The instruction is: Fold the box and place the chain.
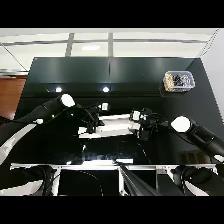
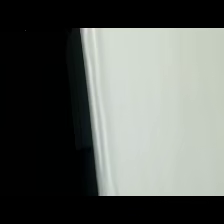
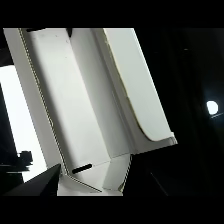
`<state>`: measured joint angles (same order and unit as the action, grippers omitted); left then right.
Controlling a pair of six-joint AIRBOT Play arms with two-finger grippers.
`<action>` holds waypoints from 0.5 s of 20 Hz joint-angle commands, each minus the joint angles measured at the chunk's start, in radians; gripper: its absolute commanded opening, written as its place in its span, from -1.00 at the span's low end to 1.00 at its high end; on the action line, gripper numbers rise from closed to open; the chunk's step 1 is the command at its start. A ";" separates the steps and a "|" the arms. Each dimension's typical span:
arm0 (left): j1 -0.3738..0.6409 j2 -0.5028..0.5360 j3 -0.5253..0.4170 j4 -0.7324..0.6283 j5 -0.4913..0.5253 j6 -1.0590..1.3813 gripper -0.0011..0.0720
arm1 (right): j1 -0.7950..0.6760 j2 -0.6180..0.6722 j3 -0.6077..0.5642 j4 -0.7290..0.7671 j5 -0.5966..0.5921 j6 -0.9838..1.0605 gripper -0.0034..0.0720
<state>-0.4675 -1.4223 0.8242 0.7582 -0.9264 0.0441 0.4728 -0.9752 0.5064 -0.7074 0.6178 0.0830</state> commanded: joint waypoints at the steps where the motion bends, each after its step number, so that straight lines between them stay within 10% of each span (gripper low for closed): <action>1: -0.001 0.001 -0.001 0.000 0.000 0.000 -0.89 | -0.001 0.000 0.000 0.001 0.025 -0.002 0.69; 10: 0.000 0.004 -0.001 0.000 -0.001 0.001 -0.90 | -0.018 -0.064 0.000 0.183 0.039 -0.163 0.69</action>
<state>-0.4675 -1.4200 0.8238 0.7589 -0.9276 0.0444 0.4622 -1.0149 0.5064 -0.5888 0.6437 -0.0265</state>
